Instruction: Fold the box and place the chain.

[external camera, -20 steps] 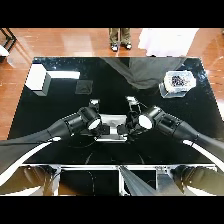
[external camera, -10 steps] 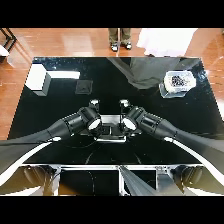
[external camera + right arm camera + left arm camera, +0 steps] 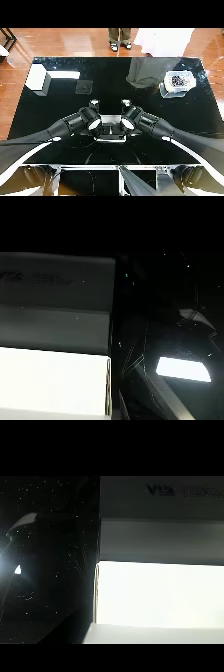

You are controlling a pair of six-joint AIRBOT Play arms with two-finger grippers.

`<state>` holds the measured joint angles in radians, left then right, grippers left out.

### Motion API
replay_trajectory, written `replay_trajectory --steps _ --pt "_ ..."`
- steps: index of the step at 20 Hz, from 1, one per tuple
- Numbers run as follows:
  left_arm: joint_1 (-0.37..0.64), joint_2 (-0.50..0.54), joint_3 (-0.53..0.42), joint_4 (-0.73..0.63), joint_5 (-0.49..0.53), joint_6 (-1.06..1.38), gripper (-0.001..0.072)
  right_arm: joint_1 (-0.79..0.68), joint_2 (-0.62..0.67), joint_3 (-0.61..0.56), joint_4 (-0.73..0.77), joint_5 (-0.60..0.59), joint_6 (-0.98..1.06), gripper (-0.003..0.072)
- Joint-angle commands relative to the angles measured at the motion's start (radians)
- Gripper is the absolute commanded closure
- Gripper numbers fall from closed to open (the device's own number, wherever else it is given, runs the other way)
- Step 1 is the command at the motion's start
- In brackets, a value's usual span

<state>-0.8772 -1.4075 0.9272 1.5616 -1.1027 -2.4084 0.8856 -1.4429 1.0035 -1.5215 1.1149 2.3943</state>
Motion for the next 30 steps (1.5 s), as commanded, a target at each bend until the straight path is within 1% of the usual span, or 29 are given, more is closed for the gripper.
replay_trajectory --steps 1,9,10,11,12,13,18,19,20,21,23,26,27,28,29,30 --pt "0.001 0.000 0.000 0.001 0.002 0.000 0.0689 -0.001 -0.010 0.001 -0.001 0.000 0.010 0.0453" --pt "0.001 0.000 0.000 0.001 0.002 0.000 0.0690 -0.001 -0.027 0.005 0.002 -0.005 0.010 0.0454" --pt "0.001 0.000 0.000 0.001 0.002 0.000 0.0690 -0.001 -0.027 0.005 0.002 -0.005 0.008 0.0573" --pt "0.001 0.000 0.000 0.001 0.002 0.000 0.0690 -0.001 -0.027 0.005 0.002 -0.006 0.007 0.0623" --pt "0.001 0.000 0.000 0.001 0.002 0.000 0.0690 -0.001 -0.027 0.005 0.002 -0.008 0.008 0.0634" --pt "0.001 0.000 0.000 0.001 0.002 0.000 0.0690 -0.001 -0.027 0.006 0.003 -0.008 0.009 0.0666" --pt "0.001 0.000 0.000 0.001 0.002 0.000 0.0690 -0.001 -0.027 0.006 0.003 -0.006 0.015 0.0665" --pt "0.001 0.000 0.000 0.001 0.002 0.000 0.0690 -0.001 -0.026 0.006 0.003 0.001 0.014 0.0655" --pt "0.001 0.000 0.000 0.001 0.002 0.000 0.0690 -0.001 -0.026 0.006 0.002 0.013 0.015 0.0444" --pt "0.001 0.000 0.000 0.001 0.002 0.000 0.0690 -0.001 -0.026 0.006 0.002 0.031 0.015 0.0308" --pt "0.001 0.000 0.000 0.001 0.002 0.000 0.0689 -0.001 -0.026 0.006 -0.001 0.047 0.014 0.0319" --pt "0.001 0.000 0.000 0.001 0.002 0.000 0.0690 -0.001 -0.026 0.006 0.002 0.036 0.014 0.0319" --pt "0.000 0.000 0.000 0.000 0.002 0.000 0.0690 -0.001 -0.026 0.006 0.006 0.032 0.014 0.0359" --pt "0.001 0.000 0.000 0.000 0.002 0.000 0.0690 0.000 -0.026 0.006 0.008 0.028 0.014 0.0463" --pt "0.001 0.000 0.000 0.000 0.002 0.000 0.0690 0.001 -0.026 0.006 0.014 0.024 0.013 0.0516" --pt "0.001 0.000 0.000 0.001 0.003 0.000 0.0690 0.001 -0.026 0.006 0.023 0.019 0.006 0.0616"
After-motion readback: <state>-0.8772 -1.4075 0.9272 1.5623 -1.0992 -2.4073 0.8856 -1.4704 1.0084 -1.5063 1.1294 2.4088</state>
